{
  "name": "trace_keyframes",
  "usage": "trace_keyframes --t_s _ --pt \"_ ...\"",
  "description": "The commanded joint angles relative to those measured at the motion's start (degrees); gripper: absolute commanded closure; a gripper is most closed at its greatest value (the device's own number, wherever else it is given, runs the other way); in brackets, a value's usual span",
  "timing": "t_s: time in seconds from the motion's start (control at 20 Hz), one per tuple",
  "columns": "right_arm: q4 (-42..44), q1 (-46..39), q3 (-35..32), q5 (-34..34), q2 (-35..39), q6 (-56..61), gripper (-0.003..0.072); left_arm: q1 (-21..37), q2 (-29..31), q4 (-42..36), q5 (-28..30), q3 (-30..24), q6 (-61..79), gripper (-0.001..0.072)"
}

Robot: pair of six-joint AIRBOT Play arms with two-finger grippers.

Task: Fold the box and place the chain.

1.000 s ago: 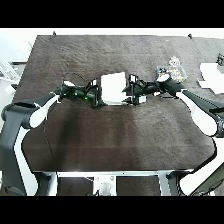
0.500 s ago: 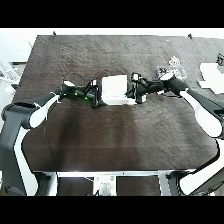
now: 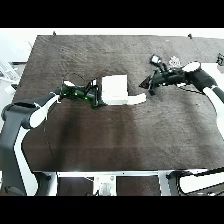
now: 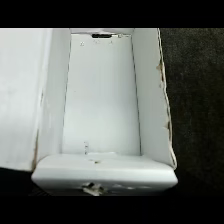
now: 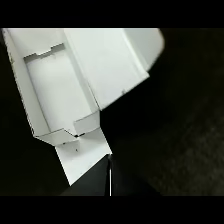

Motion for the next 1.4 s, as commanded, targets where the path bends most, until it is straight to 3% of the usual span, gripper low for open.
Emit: trace_keyframes --t_s 0.0,0.35,0.65,1.05,1.35 --pt "-0.26 -6.03 -0.09 0.17 0.66 16.35 0.0679 -0.02 0.04 0.02 0.00 0.02 0.02 0.0407" --pt "-0.15 -11.13 -2.56 0.26 -6.34 28.02 0.0679 -0.02 0.04 0.02 0.02 0.02 0.02 0.0407" --pt "-0.04 -5.18 -2.54 0.42 -13.27 29.62 0.0679 -0.02 0.04 0.02 0.02 0.02 0.02 0.0407" --pt "6.40 4.11 0.09 0.50 -13.88 28.76 0.0679 -0.02 0.04 0.02 0.02 0.02 0.02 0.0407" --pt "6.19 3.21 7.54 10.78 -13.68 33.97 0.0679 -0.02 0.04 0.02 0.02 0.02 0.02 0.0407"
